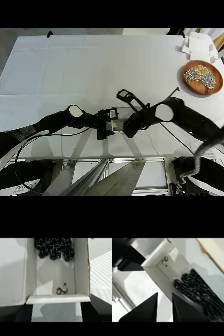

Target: Fold the box and place the chain.

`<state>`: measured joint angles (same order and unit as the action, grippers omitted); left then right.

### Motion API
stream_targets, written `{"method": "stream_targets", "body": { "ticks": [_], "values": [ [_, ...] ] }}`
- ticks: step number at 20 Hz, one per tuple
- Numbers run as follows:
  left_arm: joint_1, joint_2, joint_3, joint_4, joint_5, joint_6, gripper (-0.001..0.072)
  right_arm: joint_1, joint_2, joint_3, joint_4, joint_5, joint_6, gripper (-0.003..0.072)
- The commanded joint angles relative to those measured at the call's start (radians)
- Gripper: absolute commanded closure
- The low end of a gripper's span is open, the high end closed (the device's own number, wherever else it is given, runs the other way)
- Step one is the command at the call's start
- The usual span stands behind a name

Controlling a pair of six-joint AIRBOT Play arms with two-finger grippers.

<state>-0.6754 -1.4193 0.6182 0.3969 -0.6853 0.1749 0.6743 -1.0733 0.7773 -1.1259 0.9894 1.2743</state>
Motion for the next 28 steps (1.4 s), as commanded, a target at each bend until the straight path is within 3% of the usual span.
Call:
{"method": "stream_targets", "body": {
  "ticks": [1,5,7,8,9,11,13,14,19,28],
  "values": [
    [0.001,0.0,0.0,0.0,0.0,0.0,0.0578,-0.095,0.137,0.0,-0.006,0.094,-0.001,0.0484],
    [0.001,0.0,0.0,0.0,0.0,0.0,0.0578,-0.355,0.22,-0.001,-0.096,0.211,0.005,0.0484],
    [0.001,0.0,0.0,0.0,0.0,0.0,0.0578,-0.488,0.209,-0.001,-0.136,0.196,0.008,0.0481],
    [0.001,0.0,0.0,0.0,0.0,0.0,0.0578,-0.55,0.199,-0.002,-0.156,0.168,0.012,0.0451],
    [0.001,0.0,0.0,0.0,0.0,0.0,0.0578,-0.596,0.183,-0.002,-0.166,0.135,0.034,0.0353],
    [0.001,0.0,0.0,0.0,0.0,0.0,0.0578,-0.661,0.135,-0.002,-0.169,0.065,0.064,0.0305],
    [0.001,0.0,0.0,0.0,0.0,0.0,0.0578,-0.676,0.066,-0.002,-0.215,0.0,0.092,0.0315],
    [0.001,0.0,0.0,0.0,0.0,0.0,0.0578,-0.675,0.029,-0.002,-0.248,-0.022,0.123,0.0354],
    [0.001,0.0,0.0,0.0,0.0,0.0,0.0578,-0.672,-0.127,-0.002,-0.314,-0.161,0.171,0.0355],
    [0.001,0.0,0.0,0.0,0.0,0.0,0.0578,-0.659,-0.266,-0.002,-0.385,-0.307,0.215,0.0359]
  ]
}}
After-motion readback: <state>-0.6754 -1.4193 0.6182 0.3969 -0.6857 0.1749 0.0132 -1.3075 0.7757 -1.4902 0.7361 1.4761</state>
